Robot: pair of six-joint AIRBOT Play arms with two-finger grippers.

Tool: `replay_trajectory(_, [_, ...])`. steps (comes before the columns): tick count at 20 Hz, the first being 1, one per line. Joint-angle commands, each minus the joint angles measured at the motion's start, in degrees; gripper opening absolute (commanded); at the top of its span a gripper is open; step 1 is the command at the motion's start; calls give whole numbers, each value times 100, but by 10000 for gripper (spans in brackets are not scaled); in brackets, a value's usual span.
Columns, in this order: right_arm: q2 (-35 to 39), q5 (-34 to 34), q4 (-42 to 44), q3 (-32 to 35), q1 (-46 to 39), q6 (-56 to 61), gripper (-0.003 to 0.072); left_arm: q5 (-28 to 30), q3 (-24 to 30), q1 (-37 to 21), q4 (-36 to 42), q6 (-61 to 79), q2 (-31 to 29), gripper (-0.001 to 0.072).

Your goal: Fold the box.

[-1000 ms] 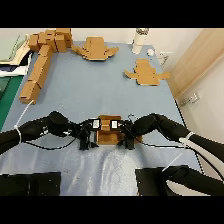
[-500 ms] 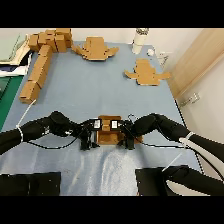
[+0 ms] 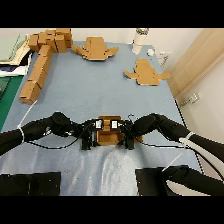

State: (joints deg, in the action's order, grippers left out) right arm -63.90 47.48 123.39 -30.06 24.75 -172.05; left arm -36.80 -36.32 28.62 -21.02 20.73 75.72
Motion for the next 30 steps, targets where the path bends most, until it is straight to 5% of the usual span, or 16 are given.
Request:
replay_trajectory(1, [4, 0, 0, 2, 2, -7, 508, 81, -7, 2, -4, -61, 4, 390])
replay_trajectory(3, [4, 0, 0, 2, 2, -4, 507, 85, -4, 31, -52, -61, 7, 360])
replay_trajectory(5, [4, 0, 0, 2, 2, -7, 507, 83, -4, 46, -85, -61, 7, 484])
replay_trajectory(10, [4, 0, 0, 2, 2, -4, 507, 85, -4, 46, -83, -61, 7, 492])
replay_trajectory(11, [4, -2, 0, 2, 2, -4, 507, 85, -4, 46, -83, -63, 7, 642])
replay_trajectory(12, [4, 0, 0, 2, 2, -4, 507, 83, -4, 46, -83, -63, 7, 703])
replay_trajectory(30, [4, -2, 0, 2, 2, -4, 508, -92, -125, 44, -352, -433, 90, 703])
